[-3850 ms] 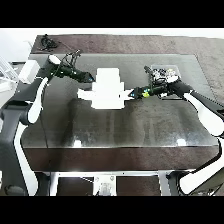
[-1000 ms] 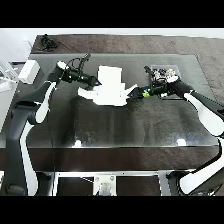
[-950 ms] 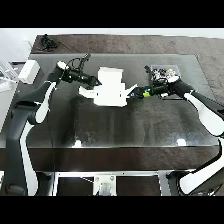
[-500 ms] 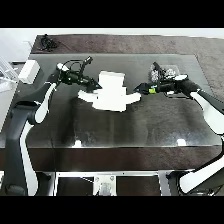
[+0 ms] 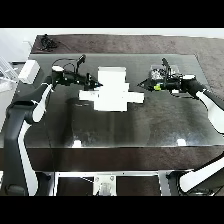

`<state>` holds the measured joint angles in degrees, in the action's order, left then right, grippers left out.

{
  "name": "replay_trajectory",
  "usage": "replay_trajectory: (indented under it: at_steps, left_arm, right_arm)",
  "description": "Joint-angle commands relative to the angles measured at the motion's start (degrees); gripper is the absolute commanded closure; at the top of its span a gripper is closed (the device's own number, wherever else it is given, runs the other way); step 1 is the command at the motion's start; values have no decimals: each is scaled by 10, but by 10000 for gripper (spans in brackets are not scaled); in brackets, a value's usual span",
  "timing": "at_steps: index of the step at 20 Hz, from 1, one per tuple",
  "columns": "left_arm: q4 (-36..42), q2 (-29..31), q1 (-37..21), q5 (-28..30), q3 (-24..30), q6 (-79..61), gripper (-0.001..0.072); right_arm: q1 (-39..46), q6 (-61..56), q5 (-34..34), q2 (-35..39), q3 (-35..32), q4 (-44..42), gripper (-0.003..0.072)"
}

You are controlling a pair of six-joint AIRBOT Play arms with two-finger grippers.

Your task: Fold the box and place the chain.

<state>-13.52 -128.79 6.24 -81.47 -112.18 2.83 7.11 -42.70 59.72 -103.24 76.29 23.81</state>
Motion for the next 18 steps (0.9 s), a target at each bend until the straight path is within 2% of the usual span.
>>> replay_trajectory:
  at_steps: [1, 3, 10, 15, 18]
  left_arm:
    - [34, 2, -3, -30, 11, -56, 696]
    - [40, 10, -3, -27, 40, -99, 696]
    - [67, 100, -3, 97, 213, -292, 696]
    - [79, 105, -3, 105, 244, -349, 696]
    - [47, 105, -3, 109, 244, -349, 696]
  right_arm:
    - [1, 10, 1, 0, 0, -5, 513]
    - [1, 10, 1, 0, 0, -5, 513]
    - [1, 29, -14, 0, 0, -8, 514]
    - [-6, 42, -19, 0, -1, -9, 514]
    - [-13, 44, -27, 0, -2, -9, 514]
